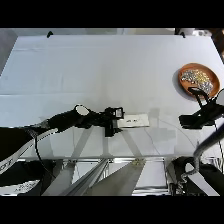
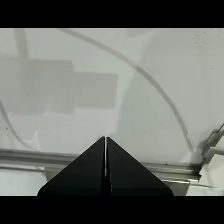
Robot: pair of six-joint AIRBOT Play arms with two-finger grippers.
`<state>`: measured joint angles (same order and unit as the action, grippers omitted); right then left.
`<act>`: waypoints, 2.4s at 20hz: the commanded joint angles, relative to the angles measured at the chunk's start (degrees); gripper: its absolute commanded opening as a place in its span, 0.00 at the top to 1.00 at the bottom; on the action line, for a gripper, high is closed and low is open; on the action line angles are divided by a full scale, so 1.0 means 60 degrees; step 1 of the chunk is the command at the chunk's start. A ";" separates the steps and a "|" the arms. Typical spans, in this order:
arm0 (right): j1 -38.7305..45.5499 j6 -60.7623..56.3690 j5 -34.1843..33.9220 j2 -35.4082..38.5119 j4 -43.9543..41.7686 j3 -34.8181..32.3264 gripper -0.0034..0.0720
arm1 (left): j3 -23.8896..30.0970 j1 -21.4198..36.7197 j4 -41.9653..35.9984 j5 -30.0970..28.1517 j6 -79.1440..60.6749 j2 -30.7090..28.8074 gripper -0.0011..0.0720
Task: Fold the box and place the chain.
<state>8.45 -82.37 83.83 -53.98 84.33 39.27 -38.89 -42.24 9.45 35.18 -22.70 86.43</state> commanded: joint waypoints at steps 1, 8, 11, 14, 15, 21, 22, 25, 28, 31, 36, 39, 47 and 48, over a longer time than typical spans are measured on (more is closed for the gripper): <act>0.0098 -0.0346 -0.0412 -0.0317 0.0117 0.0018 0.93 | -0.0007 0.0000 -0.0044 0.0237 0.0000 -0.0004 0.80; 0.0098 -0.0346 -0.0710 -0.0317 0.0062 0.0018 0.93 | -0.0007 -0.0058 -0.0714 0.0237 -0.0004 -0.0004 0.80; 0.0098 -0.0346 -0.0874 -0.0317 -0.0233 0.0018 0.93 | -0.0007 -0.0058 -0.0710 0.0280 -0.0004 -0.0015 0.80; 0.0098 -0.0346 -0.0947 -0.0317 -0.0437 0.0018 0.93 | -0.0022 -0.0007 -0.0747 -0.0211 0.0219 -0.0160 0.92; 0.0098 -0.0342 -0.0947 -0.0317 -0.0444 0.0018 0.93 | -0.0022 0.0055 -0.0747 -0.0572 0.0525 -0.0310 0.98; 0.0102 -0.0342 -0.0903 -0.0317 -0.0441 0.0018 0.93 | -0.0022 0.1337 -0.0747 -0.4164 0.2565 -0.1920 0.98; 0.0102 -0.0342 -0.0903 -0.0317 -0.0441 0.0018 0.93 | -0.0018 0.1730 -0.0750 -0.4867 0.3024 -0.2251 0.98; 0.0098 -0.0342 -0.0903 -0.0317 -0.0441 0.0018 0.93 | 0.0007 0.3089 -0.0750 -0.6069 0.3548 -0.3075 0.98; 0.0098 -0.0342 -0.0907 -0.0317 -0.0441 0.0018 0.93 | 0.0237 0.4466 -0.1075 -0.6929 0.3544 -0.3370 0.98; 0.0102 -0.0342 -0.0903 -0.0317 -0.0441 0.0018 0.93 | 0.0827 0.5577 -0.2299 -0.7825 0.3497 -0.3366 0.98; 0.0102 -0.0342 -0.0903 -0.0317 -0.0441 0.0018 0.93 | 0.2131 0.6575 -0.5147 -0.9967 0.0426 -0.3322 0.98; 0.0102 -0.0342 -0.0903 -0.0317 -0.0441 0.0018 0.93 | 0.2277 0.6961 -0.7140 -1.1231 -0.1566 -0.3228 0.98; 0.0102 -0.0342 -0.0903 -0.0317 -0.0441 0.0018 0.93 | 0.2277 0.7056 -1.2050 -1.1154 -0.8327 -0.3228 0.97; 0.0102 -0.0342 -0.0903 -0.0317 -0.0441 0.0018 0.93 | 0.2277 0.7056 -1.2240 -1.1111 -0.8327 -0.3228 0.89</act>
<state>9.02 -84.42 78.43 -55.83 81.71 39.33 -25.52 -0.03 -52.71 -30.26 -64.03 66.89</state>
